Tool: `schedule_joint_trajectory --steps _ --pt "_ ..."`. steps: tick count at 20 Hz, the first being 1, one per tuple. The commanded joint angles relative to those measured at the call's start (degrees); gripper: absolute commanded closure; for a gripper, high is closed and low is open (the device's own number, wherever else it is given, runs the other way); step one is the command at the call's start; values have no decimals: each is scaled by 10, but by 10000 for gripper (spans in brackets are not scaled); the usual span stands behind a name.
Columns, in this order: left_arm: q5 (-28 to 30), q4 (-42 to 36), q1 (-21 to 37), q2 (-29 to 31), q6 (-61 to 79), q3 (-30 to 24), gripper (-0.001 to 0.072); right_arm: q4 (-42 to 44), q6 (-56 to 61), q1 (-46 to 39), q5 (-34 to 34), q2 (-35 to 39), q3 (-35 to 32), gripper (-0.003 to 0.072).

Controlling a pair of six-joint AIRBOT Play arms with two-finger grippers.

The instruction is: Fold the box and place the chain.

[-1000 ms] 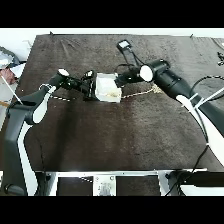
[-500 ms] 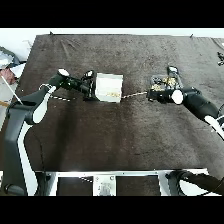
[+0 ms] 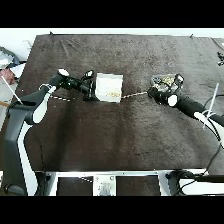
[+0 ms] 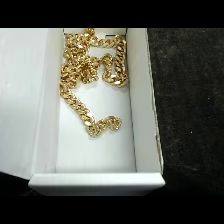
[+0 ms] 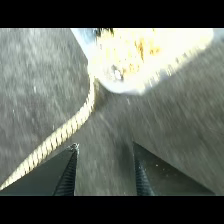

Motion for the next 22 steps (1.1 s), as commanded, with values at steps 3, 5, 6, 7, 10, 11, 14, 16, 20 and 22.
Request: schedule_joint_trajectory --steps 3,5,6,7,10,11,14,16,20,22 --pt "0 0 0 0 0 0 435 21 4 7 -42 -72 63 308" --pt "0 0 0 0 0 0 436 24 4 7 -41 -89 81 393" --pt "0 0 0 0 0 0 435 31 4 9 -41 -95 86 425" --pt "0 0 0 0 0 0 436 35 4 11 -41 -97 86 462" --pt "0 0 0 0 0 0 435 36 4 20 -35 -85 84 703" --pt "0 0 0 0 0 0 435 33 3 31 -33 -68 84 704" --pt "0 0 0 0 0 0 435 33 -40 92 -34 26 84 704" --pt "0 0 0 0 0 0 435 33 -58 144 -43 94 85 704" --pt "0 0 0 0 0 0 436 23 -67 236 -87 175 88 704" --pt "0 0 0 0 0 0 435 24 -66 268 -102 175 101 704"
